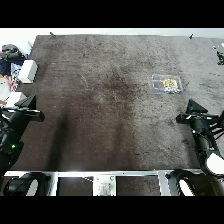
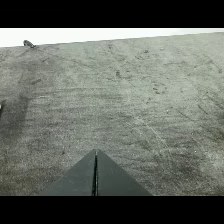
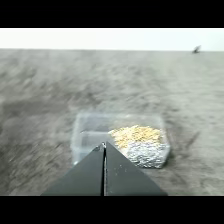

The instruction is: Fold the box and place the chain.

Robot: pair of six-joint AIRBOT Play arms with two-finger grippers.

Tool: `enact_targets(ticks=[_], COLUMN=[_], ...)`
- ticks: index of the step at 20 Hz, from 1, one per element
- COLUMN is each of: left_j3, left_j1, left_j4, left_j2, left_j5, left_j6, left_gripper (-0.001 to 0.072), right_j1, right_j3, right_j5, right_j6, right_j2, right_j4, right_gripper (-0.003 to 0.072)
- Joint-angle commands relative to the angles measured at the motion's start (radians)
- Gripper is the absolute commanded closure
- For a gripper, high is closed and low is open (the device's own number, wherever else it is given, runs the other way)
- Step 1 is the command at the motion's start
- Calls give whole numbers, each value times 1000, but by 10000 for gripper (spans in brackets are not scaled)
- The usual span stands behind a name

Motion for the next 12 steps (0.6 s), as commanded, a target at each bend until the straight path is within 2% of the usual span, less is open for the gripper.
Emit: enact_targets(ticks=[1, 4, 8, 12], left_j3=[-1, -1, -1, -1], left_j1=[0, 0, 0, 0], left_j4=[0, 0, 0, 0], left_j2=[1, 1, 1, 1], left_j5=[0, 1, 0, 0], left_j6=[0, 0, 0, 0], left_gripper=[698, 698, 698, 698], right_j1=[-113, -208, -244, -243], right_j3=[-10, -64, -104, -104], right_j5=[138, 322, 259, 260], right_j6=[0, 0, 0, 0], right_j2=[27, 48, 177, 241], right_j4=[52, 97, 142, 142], right_gripper=[675, 675, 675, 675])
